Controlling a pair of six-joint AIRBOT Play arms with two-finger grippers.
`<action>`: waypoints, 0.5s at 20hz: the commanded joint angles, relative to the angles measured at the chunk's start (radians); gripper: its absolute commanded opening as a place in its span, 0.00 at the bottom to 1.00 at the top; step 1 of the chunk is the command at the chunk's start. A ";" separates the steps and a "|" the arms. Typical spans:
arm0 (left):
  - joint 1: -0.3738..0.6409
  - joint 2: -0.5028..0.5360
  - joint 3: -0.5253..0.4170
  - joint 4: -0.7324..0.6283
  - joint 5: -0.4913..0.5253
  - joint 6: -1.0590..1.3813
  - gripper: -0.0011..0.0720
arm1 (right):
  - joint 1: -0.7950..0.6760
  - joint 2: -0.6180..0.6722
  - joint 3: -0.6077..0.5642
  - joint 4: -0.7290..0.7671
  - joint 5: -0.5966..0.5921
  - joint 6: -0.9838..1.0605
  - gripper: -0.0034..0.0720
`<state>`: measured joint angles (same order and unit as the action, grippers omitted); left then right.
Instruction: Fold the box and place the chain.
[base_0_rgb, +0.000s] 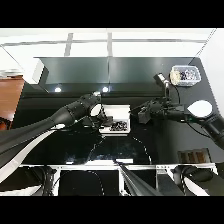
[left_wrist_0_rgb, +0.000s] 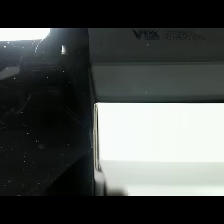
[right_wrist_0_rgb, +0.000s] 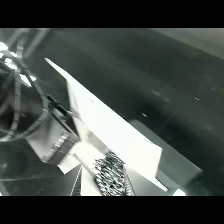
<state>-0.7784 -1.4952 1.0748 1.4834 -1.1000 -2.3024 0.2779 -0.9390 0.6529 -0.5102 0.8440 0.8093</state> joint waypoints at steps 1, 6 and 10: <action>0.000 0.000 0.002 -0.008 0.002 0.014 0.05 | -0.037 0.000 -0.001 -0.026 0.064 0.003 0.46; -0.002 0.048 0.041 0.032 -0.032 -0.008 0.66 | -0.037 0.000 -0.001 -0.053 0.124 0.003 0.46; -0.006 0.200 0.014 0.164 -0.078 0.075 0.66 | -0.037 0.000 -0.001 -0.071 0.124 0.003 0.46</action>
<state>-0.7837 -1.3823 1.1034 1.5539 -1.1416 -2.2784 0.2417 -0.9390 0.6529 -0.5652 0.9535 0.8120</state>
